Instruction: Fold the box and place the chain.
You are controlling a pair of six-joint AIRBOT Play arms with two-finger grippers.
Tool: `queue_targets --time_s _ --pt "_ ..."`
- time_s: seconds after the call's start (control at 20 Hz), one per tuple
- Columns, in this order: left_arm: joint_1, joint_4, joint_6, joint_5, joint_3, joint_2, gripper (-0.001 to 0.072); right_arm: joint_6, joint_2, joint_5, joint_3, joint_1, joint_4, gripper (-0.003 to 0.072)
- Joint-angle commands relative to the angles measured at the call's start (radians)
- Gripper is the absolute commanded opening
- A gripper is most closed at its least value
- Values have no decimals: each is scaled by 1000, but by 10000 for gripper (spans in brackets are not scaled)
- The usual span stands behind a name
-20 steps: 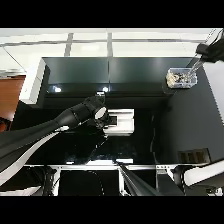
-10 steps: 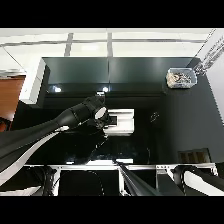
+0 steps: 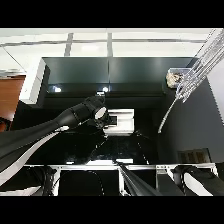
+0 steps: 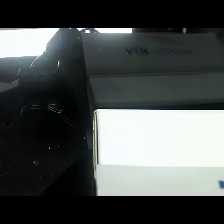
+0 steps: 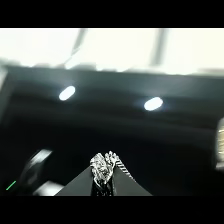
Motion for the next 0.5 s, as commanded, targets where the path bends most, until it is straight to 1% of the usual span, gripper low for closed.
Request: queue_targets --time_s 0.0,0.1,0.2,0.45 --pt "1 0 0 0 0 0 26 45 11 84 -1 122 89 9" --pt "1 0 0 0 0 0 26 64 11 74 -3 203 88 9" --pt "1 0 0 0 0 0 26 75 10 39 -11 261 87 9" --pt "1 0 0 0 0 0 26 77 -21 -60 -13 336 89 9"
